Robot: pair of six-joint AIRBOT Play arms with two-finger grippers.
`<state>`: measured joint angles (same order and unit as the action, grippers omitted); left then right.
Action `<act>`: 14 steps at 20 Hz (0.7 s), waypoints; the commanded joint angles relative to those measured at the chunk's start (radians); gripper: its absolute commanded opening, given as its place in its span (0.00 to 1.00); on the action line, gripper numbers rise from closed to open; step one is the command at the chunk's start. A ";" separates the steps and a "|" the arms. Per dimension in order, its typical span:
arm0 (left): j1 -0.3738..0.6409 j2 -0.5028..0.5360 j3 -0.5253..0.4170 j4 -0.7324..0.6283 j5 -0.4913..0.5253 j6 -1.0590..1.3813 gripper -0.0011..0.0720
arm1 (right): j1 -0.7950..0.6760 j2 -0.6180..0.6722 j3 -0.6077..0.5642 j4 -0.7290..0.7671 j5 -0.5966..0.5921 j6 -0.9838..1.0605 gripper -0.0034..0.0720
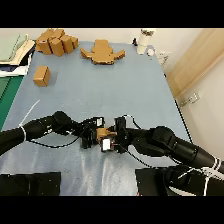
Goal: Fold the box.
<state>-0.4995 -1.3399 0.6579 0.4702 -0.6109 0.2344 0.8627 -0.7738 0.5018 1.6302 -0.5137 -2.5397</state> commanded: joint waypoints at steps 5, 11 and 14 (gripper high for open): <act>0.000 0.000 0.000 0.000 0.000 0.001 0.65 | 0.000 -0.048 0.003 -0.009 0.004 0.012 0.28; 0.000 0.000 0.000 0.000 0.000 0.001 0.65 | 0.000 -0.050 0.003 0.008 -0.017 0.011 0.28; 0.000 0.000 0.000 0.000 0.000 0.001 0.65 | 0.003 -0.050 0.003 0.043 -0.046 0.011 0.28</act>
<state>-0.4995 -1.3399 0.6579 0.4702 -0.6109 0.2356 0.8631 -0.8227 0.5037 1.6432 -0.5323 -2.5286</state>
